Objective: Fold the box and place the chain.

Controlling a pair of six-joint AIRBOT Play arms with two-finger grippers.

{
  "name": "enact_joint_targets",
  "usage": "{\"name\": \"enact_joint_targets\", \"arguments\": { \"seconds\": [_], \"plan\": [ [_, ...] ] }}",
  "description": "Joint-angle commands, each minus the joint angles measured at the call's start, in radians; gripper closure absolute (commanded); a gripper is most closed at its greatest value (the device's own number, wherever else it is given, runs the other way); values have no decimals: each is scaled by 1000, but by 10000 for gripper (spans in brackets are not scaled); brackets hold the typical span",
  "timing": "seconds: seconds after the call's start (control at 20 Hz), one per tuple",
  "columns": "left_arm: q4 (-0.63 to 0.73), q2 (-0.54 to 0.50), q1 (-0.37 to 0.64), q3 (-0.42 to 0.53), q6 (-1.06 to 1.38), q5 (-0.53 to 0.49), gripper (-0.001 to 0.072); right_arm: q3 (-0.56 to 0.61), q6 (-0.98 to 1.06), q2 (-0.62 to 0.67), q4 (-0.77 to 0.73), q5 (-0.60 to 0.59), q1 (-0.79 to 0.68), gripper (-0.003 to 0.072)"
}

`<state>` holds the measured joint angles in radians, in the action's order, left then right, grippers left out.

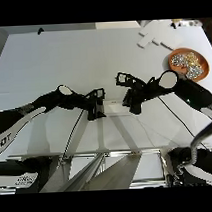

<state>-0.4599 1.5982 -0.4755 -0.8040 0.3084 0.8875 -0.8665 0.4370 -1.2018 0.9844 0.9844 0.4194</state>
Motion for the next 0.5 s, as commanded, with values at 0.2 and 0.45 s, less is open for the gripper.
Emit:
{"name": "enact_joint_targets", "arguments": {
  "seconds": [0.2, 0.45],
  "plan": [
    [-1, 0, 0, 0, 1, -1, 319, 39, 0, 1, -1, -46, 0, 587],
    [-1, 0, 0, 0, 1, -1, 319, 50, -1, 1, -22, -84, 0, 587]
  ]
}}
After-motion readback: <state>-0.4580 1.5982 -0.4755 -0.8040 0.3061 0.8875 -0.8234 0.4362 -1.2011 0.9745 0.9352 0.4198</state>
